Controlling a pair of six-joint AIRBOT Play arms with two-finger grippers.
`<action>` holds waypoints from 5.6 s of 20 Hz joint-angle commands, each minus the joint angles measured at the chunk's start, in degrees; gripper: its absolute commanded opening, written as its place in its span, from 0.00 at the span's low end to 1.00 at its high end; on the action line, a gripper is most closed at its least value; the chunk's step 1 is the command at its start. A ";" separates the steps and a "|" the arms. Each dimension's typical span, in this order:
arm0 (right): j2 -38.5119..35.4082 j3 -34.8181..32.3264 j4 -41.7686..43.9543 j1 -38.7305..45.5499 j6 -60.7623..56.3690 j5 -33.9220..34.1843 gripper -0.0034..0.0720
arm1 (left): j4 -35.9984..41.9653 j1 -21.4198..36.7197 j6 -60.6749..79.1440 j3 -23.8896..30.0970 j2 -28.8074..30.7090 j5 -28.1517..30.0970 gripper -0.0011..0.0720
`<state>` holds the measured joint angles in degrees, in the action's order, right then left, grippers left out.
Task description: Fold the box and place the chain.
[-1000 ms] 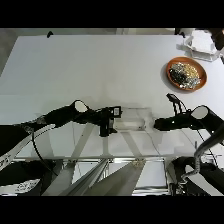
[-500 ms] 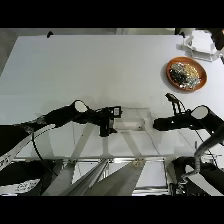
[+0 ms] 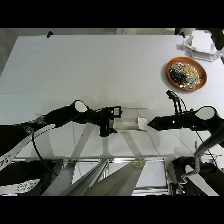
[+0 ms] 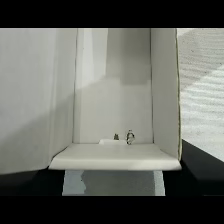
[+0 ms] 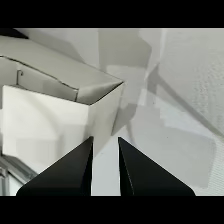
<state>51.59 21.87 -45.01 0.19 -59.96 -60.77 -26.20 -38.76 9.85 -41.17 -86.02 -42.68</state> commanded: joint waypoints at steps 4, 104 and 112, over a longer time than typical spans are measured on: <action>-3.50 0.04 0.42 0.00 -1.03 -3.48 0.50 | 0.00 -0.02 0.00 -0.02 0.02 0.00 0.61; 14.14 13.84 -44.98 -40.24 -69.05 12.31 0.44 | 0.00 -0.02 0.00 -0.02 0.02 -0.02 0.61; 14.51 13.84 -45.81 -40.26 -69.00 12.31 0.08 | 0.00 -0.02 0.00 -0.02 0.02 0.00 0.61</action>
<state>65.87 35.66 -90.63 -40.01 -129.14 -48.88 -26.00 -38.79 9.54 -41.17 -86.02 -42.70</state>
